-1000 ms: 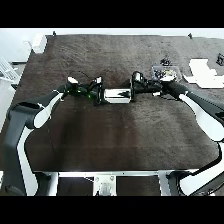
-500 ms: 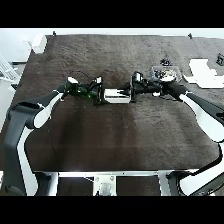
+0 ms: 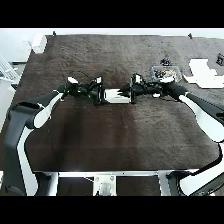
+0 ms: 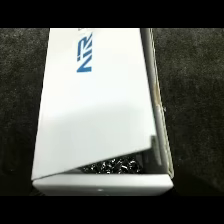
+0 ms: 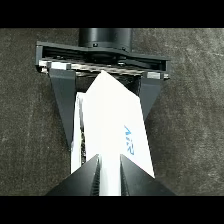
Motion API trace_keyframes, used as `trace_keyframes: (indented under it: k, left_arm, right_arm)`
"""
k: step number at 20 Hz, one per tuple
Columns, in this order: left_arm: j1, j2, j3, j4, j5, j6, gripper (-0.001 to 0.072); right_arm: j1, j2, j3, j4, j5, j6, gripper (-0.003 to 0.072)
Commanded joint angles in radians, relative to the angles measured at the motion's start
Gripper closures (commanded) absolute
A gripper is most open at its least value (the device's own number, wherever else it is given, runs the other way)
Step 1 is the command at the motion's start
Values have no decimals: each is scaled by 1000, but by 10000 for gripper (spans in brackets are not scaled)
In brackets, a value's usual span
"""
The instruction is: Fold the box and place the chain.
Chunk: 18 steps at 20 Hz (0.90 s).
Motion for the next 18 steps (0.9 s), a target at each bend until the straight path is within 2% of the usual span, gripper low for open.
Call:
trace_keyframes:
  k: [1, 6, 14, 15, 16, 18]
  left_arm:
    - [0, 0, 0, 0, 0, 0, 239]
    - [0, 0, 0, 0, 0, 0, 238]
    - [0, 0, 0, 0, 1, 0, 238]
    - [0, 0, 0, 0, 1, 0, 238]
    - [0, 0, 0, 0, 1, 0, 238]
    - [0, 0, 0, 0, 0, 0, 238]
  right_arm:
    - [1, 0, -18, -5, 1, 1, 557]
    - [0, 0, -66, -5, 26, 28, 557]
    - [-2, 1, -60, -14, 51, 76, 522]
    - [-6, 1, -53, -13, 77, 78, 443]
    - [-8, 1, -44, -13, 85, 99, 420]
    - [-16, 2, -26, -16, 92, 119, 421]
